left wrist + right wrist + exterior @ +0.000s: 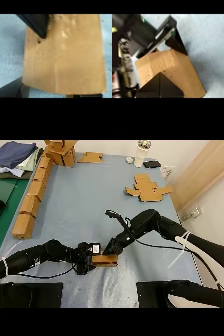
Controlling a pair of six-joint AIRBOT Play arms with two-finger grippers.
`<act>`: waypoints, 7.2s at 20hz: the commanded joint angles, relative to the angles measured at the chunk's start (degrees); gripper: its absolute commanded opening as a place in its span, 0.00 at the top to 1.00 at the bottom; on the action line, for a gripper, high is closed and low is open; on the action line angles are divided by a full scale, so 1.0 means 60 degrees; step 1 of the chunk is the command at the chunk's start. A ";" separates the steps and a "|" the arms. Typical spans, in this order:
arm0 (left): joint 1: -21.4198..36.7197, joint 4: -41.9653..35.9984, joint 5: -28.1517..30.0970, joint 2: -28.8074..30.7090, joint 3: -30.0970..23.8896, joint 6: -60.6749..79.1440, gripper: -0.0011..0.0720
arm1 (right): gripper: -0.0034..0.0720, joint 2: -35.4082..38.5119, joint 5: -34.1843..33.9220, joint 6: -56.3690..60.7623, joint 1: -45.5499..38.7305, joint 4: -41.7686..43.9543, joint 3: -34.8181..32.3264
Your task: Fold the box.
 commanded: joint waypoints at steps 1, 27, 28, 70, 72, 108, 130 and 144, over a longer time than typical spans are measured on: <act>0.0000 0.0000 0.0004 0.0004 0.0007 0.0000 0.34 | 0.95 0.0546 0.1599 -0.0368 0.0841 -0.1056 -0.0674; 0.0000 0.0000 0.0004 0.0004 0.0007 0.0000 0.34 | 0.41 0.4127 0.6288 -0.2426 0.4962 -0.5821 -0.2943; 0.0000 0.0000 0.0000 0.0004 0.0007 0.0000 0.34 | 0.41 0.4127 0.6550 -0.2419 0.5118 -0.6000 -0.3085; 0.0000 0.0000 0.0000 0.0004 0.0007 0.0000 0.34 | 0.61 0.4845 0.8335 -0.2353 0.5712 -0.8102 -0.3898; 0.0000 0.0000 0.0000 0.0004 0.0007 0.0000 0.34 | 0.67 0.4969 0.8411 -0.2353 0.5708 -0.8229 -0.3898; 0.0000 0.0000 0.0004 0.0004 0.0007 0.0000 0.34 | 0.50 0.4586 0.7949 -0.2357 0.5712 -0.7242 -0.3876; 0.0000 0.0000 0.0004 0.0004 0.0007 0.0000 0.34 | 0.95 0.6131 1.1799 1.2958 0.5654 -0.2980 -0.5982; 0.0000 0.0000 0.0000 0.0004 0.0007 0.0000 0.34 | 0.95 0.4900 1.1143 1.3158 0.5661 -0.3118 -0.5982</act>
